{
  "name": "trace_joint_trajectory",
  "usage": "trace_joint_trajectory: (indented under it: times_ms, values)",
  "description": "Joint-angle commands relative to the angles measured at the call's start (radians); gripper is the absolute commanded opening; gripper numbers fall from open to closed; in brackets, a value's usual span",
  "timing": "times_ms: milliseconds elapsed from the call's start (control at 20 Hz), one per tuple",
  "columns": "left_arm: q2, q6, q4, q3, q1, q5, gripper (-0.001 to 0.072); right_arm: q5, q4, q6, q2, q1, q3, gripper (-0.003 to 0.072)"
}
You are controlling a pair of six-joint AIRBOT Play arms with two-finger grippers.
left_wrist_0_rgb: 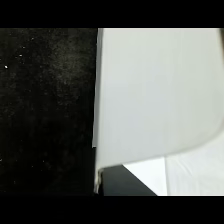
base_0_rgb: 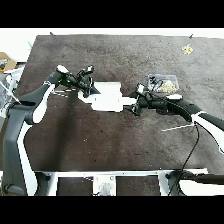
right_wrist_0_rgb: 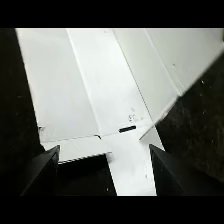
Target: Fold the box and place the chain.
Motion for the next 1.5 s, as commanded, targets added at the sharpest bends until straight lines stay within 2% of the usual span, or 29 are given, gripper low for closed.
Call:
trace_joint_trajectory:
  times_ms: [0, 150, 350, 550, 950, 1150, 1300, 1450]
  values:
    - [0.000, 0.003, -0.009, 0.000, 0.000, -0.002, 0.0012, 0.003, -0.200, 0.052, -0.017, 0.035, 0.051, 0.0636]
    - [0.000, 0.003, -0.010, 0.000, 0.000, -0.002, 0.0012, 0.087, -0.262, 0.138, -0.072, 0.056, 0.110, 0.0637]
    - [0.000, 0.003, -0.010, 0.000, 0.000, -0.002, 0.0012, 0.076, -0.262, 0.146, -0.135, 0.119, 0.156, 0.0637]
    - [0.000, 0.003, -0.011, 0.000, 0.000, -0.002, 0.0012, -0.025, -0.352, 0.215, -0.149, 0.162, 0.178, 0.0636]
    - [0.000, 0.003, -0.011, 0.000, 0.000, -0.002, 0.0012, -0.231, -0.373, 0.283, -0.155, 0.195, 0.178, 0.0636]
    - [0.000, 0.003, -0.011, 0.000, 0.000, -0.002, 0.0012, -0.229, -0.338, 0.282, -0.101, 0.149, 0.179, 0.0635]
    - [0.000, 0.003, -0.011, 0.000, 0.000, -0.002, 0.0012, -0.138, -0.314, 0.281, -0.102, 0.104, 0.205, 0.0636]
    - [0.000, 0.003, -0.011, 0.000, 0.000, -0.002, 0.0012, -0.115, -0.314, 0.266, -0.103, 0.085, 0.229, 0.0636]
